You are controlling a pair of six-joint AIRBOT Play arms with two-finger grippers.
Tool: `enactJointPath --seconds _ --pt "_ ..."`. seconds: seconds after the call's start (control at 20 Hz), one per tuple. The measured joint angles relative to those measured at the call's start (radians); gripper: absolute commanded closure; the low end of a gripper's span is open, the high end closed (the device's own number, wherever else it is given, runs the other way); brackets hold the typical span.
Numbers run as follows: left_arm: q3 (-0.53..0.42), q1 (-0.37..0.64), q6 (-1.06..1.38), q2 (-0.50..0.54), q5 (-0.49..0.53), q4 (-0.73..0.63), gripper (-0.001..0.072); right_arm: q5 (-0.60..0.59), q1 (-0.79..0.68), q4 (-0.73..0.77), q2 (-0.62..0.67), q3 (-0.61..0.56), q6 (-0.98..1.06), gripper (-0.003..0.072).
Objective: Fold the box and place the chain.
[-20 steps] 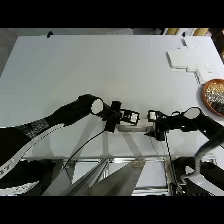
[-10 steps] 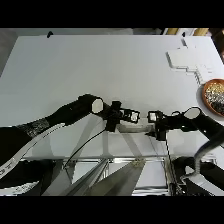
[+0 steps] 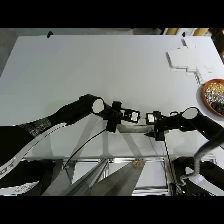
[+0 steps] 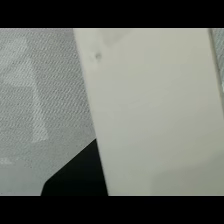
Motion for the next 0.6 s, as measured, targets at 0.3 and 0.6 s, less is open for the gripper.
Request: enactJointPath --seconds 0.3,0.6 --pt "0.0 0.0 0.0 0.0 -0.001 0.002 0.0693 -0.008 0.01 -0.019 -0.006 0.0 0.024 0.0111" --pt "0.0 0.0 0.001 0.0 0.001 0.007 0.0693 -0.014 0.011 -0.026 -0.006 0.0 0.032 0.0112"
